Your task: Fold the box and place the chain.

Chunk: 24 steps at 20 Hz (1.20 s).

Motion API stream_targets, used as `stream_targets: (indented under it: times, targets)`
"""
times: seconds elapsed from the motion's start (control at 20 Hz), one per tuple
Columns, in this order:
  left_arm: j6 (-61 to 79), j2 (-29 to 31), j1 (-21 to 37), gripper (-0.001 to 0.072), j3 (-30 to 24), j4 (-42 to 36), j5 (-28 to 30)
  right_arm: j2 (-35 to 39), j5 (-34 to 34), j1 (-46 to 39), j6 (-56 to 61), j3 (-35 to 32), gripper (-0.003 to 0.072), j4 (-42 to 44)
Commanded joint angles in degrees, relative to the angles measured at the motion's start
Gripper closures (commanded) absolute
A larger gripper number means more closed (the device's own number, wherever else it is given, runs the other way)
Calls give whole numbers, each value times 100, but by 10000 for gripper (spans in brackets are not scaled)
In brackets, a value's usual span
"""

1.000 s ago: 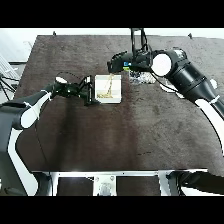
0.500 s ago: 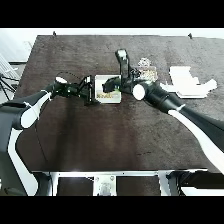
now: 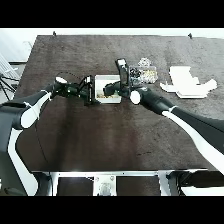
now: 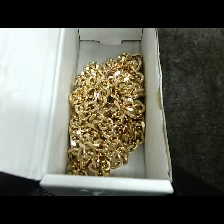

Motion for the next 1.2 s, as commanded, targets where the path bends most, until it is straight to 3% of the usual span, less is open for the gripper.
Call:
stream_targets:
  times: [0.0, 0.2, 0.4, 0.55, 0.8, 1.0, 1.15]
  targets:
    - [0, 2, 0, 242, 4, 2, 0, 719, -39, -146, -490, 22, 398, -184]
    - [0, 2, 0, 243, 4, 2, 0, 1628, -426, -525, -887, 22, 432, -522]
    - [0, 2, 0, 242, 4, 2, 0, 1773, -481, -1399, -1331, 146, 420, -728]
    - [0, 2, 0, 243, 4, 2, 2, 1329, 479, -2159, -1613, 962, 421, -549]
    - [0, 2, 0, 243, 4, 2, 2, 181, 2715, -2610, -4662, 2120, 421, 2105]
    - [0, 2, 0, 243, 4, 2, 0, -704, 3375, -2951, -6349, 2188, 493, 3947]
    - [0, 2, 0, 242, 4, 2, 0, -1296, 3622, -2990, -6728, 2291, 492, 4240]
